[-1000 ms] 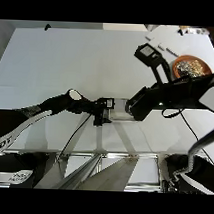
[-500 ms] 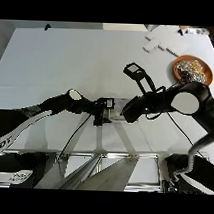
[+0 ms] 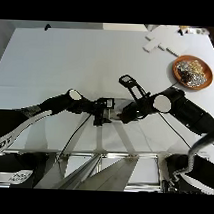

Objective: Fold the box and place the chain.

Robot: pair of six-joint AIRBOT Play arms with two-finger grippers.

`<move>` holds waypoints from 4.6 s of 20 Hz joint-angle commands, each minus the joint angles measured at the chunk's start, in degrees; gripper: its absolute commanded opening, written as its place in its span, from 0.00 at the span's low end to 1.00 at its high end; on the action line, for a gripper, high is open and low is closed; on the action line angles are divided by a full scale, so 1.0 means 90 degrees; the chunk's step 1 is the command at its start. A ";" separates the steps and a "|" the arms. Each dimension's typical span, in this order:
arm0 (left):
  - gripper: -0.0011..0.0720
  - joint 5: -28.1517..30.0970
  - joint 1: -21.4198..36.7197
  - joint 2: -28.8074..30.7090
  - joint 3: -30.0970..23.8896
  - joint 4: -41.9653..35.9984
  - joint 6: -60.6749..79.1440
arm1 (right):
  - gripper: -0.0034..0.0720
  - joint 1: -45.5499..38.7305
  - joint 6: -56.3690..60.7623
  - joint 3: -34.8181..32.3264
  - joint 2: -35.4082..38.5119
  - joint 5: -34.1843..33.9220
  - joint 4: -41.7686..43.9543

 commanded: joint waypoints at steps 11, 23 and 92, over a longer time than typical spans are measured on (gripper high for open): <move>0.47 0.0002 0.0000 0.0002 -0.0002 0.0000 0.0002 | 0.22 -0.0304 -0.0056 0.2188 -0.0100 0.3079 -0.1477; 0.47 0.0000 0.0000 0.0002 -0.0002 0.0000 0.0002 | 0.47 -0.3016 0.0143 0.3009 -0.1115 0.2589 -0.1596; 0.47 0.0002 0.0000 0.0002 -0.0002 0.0000 0.0002 | 0.07 0.0442 0.1343 0.1494 0.1802 0.1098 -0.1430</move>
